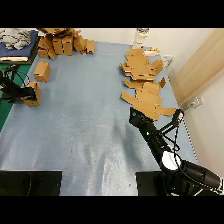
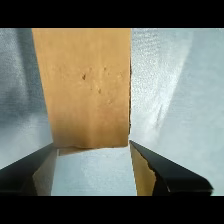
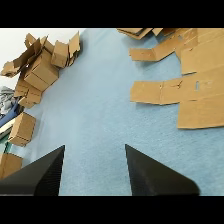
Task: Fold the box.
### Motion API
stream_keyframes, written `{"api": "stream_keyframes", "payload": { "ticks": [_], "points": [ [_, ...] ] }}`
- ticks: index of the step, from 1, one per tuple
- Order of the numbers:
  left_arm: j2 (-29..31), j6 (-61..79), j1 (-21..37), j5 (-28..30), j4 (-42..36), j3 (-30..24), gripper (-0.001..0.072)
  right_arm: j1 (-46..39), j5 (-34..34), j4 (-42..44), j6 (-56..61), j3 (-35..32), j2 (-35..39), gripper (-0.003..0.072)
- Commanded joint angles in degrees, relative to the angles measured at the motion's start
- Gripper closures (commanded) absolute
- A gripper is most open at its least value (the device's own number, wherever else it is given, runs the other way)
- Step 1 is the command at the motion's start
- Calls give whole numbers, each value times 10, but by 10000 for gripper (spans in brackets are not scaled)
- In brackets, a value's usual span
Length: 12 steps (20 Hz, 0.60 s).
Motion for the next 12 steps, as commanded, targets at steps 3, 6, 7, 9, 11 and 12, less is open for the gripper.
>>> {"api": "stream_keyframes", "payload": {
  "ticks": [3,6,7,9,11,12],
  "points": [
    [42,49,-4,-62,-15,27,20,0,0,0,0,0,0,84],
    [67,12,-6,-34,30,35,20,0,1,0,0,0,0,84],
    [73,21,-8,-48,13,41,21,0,1,0,0,0,0,84],
    [90,17,-6,-30,16,41,20,0,0,0,0,0,0,84],
    [111,-2,-10,-39,-6,41,21,0,1,0,0,0,0,84],
    [119,-1,-13,-59,-42,41,20,0,1,0,0,0,0,84]
  ]
}}
